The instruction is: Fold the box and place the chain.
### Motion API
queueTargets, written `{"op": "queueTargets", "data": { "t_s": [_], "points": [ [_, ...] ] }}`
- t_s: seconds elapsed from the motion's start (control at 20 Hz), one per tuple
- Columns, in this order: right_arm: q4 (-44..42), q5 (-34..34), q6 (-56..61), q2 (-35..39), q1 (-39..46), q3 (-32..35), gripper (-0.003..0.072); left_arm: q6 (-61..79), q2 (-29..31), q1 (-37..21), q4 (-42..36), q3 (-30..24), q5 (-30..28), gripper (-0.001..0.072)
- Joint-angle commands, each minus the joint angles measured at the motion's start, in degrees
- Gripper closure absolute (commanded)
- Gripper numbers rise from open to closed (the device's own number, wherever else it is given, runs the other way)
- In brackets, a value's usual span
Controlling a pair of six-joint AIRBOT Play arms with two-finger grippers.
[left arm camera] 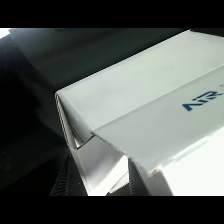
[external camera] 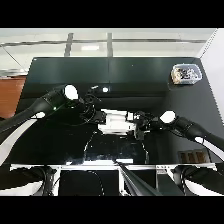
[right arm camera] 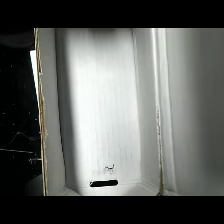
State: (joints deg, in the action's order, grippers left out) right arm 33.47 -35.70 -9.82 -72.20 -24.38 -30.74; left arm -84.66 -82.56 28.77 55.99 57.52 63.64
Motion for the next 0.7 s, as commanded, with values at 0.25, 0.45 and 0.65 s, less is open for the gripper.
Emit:
{"op": "queueTargets", "data": {
  "t_s": [0.25,0.45,0.65],
  "points": [
    [0.0,-0.02,0.0,-0.02,-0.04,0.02,0.0442,-1.01,0.0,0.59,-1.38,0.22,-0.57,0.0037],
    [0.0,0.0,0.0,-0.02,-0.04,0.02,0.0442,-2.49,0.0,1.2,0.59,0.22,-0.94,0.0147],
    [0.0,0.0,0.02,-0.02,-0.04,0.02,0.0442,-3.26,0.0,3.13,0.79,0.22,-2.54,0.0219]
  ]
}}
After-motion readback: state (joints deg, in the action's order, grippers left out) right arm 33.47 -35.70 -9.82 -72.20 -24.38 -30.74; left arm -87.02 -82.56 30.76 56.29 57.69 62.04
